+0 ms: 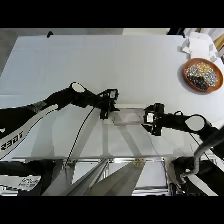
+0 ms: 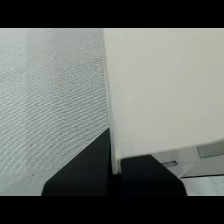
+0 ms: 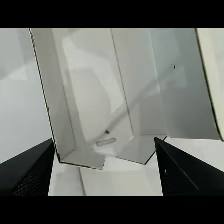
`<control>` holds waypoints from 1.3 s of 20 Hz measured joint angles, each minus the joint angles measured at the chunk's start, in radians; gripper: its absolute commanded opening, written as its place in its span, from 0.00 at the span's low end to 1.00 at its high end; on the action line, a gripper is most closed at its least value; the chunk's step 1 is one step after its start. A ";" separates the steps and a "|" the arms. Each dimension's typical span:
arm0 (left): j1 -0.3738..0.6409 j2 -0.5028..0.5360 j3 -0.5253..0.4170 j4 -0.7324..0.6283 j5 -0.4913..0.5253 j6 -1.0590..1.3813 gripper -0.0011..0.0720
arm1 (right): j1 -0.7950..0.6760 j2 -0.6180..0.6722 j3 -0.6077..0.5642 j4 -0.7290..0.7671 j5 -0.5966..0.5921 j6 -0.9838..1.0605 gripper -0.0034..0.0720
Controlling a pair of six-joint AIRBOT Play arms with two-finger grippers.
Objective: Fold the box and place the chain.
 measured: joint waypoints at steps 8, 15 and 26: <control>0.000 0.000 0.000 0.000 0.000 0.000 0.03 | -0.092 -0.061 0.028 0.079 0.072 -0.052 0.91; 0.000 0.000 0.000 0.000 0.000 0.000 0.03 | -0.117 -0.119 0.072 0.100 0.095 -0.059 0.91; 0.000 0.000 0.000 0.000 0.000 0.000 0.03 | -0.119 -0.290 0.160 0.119 0.170 -0.109 0.91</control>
